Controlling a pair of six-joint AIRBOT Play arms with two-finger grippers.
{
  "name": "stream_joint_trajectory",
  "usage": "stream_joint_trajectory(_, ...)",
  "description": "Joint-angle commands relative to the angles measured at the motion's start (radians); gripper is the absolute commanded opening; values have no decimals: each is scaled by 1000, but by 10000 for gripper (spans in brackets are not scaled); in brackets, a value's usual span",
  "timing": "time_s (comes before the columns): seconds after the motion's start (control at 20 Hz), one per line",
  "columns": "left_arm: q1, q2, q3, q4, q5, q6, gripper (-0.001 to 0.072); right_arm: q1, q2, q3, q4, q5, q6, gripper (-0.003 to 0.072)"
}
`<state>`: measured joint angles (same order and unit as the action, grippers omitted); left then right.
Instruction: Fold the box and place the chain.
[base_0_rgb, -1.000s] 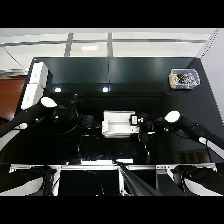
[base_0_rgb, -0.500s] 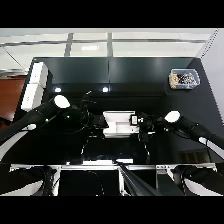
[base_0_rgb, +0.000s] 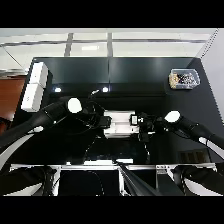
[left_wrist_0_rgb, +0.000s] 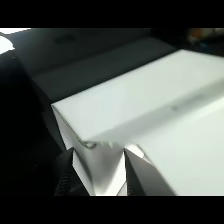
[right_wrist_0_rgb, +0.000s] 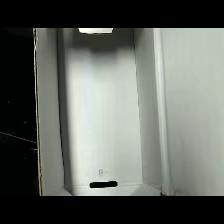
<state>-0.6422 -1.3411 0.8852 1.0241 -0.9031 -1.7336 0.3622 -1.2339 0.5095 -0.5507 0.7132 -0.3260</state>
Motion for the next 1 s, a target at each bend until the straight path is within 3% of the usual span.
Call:
stream_joint_trajectory(0.0, -42, -11, 8, 105, 27, -159, 365, 1, 0, 0, 0, 1, 0, 68)
stream_joint_trajectory(0.1, -62, -18, 10, 177, 8, -241, 365, 1, 0, 0, 0, 1, 0, 69)
stream_joint_trajectory(0.25, -109, -47, 56, 348, -100, -364, 357, 1, 0, 0, 0, 1, 0, 68)
stream_joint_trajectory(0.45, -165, -132, 162, 376, -133, -447, 347, 1, 0, 0, 0, 1, 0, 68)
stream_joint_trajectory(0.6, -215, -179, 232, 473, -197, -576, 347, 1, 0, 0, 0, 1, 0, 69)
stream_joint_trajectory(0.85, -230, -195, 244, 486, -262, -605, 346, 1, 0, 0, 0, 1, 0, 68)
stream_joint_trajectory(0.95, -230, -197, 244, 485, -241, -605, 346, 1, 0, 0, -1, 1, 0, 68)
